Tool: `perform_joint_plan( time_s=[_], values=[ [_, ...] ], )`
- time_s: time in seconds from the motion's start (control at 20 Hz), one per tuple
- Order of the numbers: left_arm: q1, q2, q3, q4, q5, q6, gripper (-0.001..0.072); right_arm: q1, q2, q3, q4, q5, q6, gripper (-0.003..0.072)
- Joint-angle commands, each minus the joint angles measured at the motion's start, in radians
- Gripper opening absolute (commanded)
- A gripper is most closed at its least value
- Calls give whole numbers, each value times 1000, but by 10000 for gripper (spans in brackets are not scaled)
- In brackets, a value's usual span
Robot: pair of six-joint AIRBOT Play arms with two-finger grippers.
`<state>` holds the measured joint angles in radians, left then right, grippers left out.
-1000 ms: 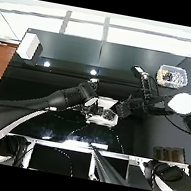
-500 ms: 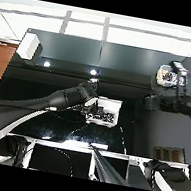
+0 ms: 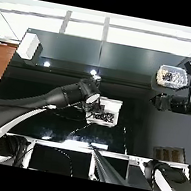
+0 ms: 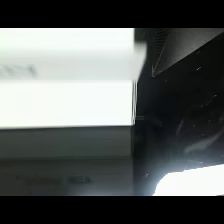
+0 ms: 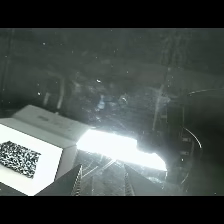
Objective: Fold the box and place the chain.
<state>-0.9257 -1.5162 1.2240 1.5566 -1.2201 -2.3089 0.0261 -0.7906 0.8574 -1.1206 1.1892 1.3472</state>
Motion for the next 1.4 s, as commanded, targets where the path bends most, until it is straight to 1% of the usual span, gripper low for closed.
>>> perform_joint_plan(
  time_s=[0.0,0.1,0.15,0.2,0.25,0.3,0.35,0.4,0.45,0.5,0.55,0.6,0.65,0.7,0.75,1.0,1.05,1.2,1.35],
  values=[
    [2,83,16,41,-36,201,409,-3,0,0,-3,1,0,309],
    [25,162,-3,74,-72,338,410,-3,0,0,-3,4,0,309],
    [56,204,-27,66,-67,412,416,-3,0,0,-4,3,0,308],
    [98,248,-63,47,-43,473,419,-3,0,0,-7,4,0,309],
    [159,298,-114,5,2,545,419,-3,0,0,-6,4,0,309],
    [228,344,-168,-63,51,613,419,-3,0,0,-6,6,3,309],
    [311,388,-230,-180,108,700,419,-3,0,0,-6,9,12,309],
    [389,426,-298,-349,176,845,419,-3,0,0,-5,14,21,308],
    [453,454,-366,-543,226,1045,420,-3,0,0,-5,23,32,308],
    [507,467,-430,-731,246,1267,421,-3,0,0,-5,26,37,308],
    [552,465,-491,-869,248,1457,421,-3,0,0,-5,31,38,308],
    [582,457,-536,-917,259,1549,445,-3,0,0,-3,37,38,308],
    [598,442,-571,-917,269,1640,672,-3,0,0,-3,42,38,308],
    [602,424,-592,-902,271,1737,708,-3,0,0,-3,48,47,308],
    [601,403,-602,-888,271,1839,708,-3,0,0,-5,49,61,308],
    [592,300,-600,-892,284,2643,708,-3,0,0,-8,43,89,308],
    [594,271,-593,-892,287,2717,708,-3,0,0,-8,41,89,308],
    [592,173,-552,-897,248,2728,708,-3,0,0,-17,40,90,308],
    [592,153,-544,-999,252,2726,708,-3,0,0,-18,40,90,308]
  ],
)
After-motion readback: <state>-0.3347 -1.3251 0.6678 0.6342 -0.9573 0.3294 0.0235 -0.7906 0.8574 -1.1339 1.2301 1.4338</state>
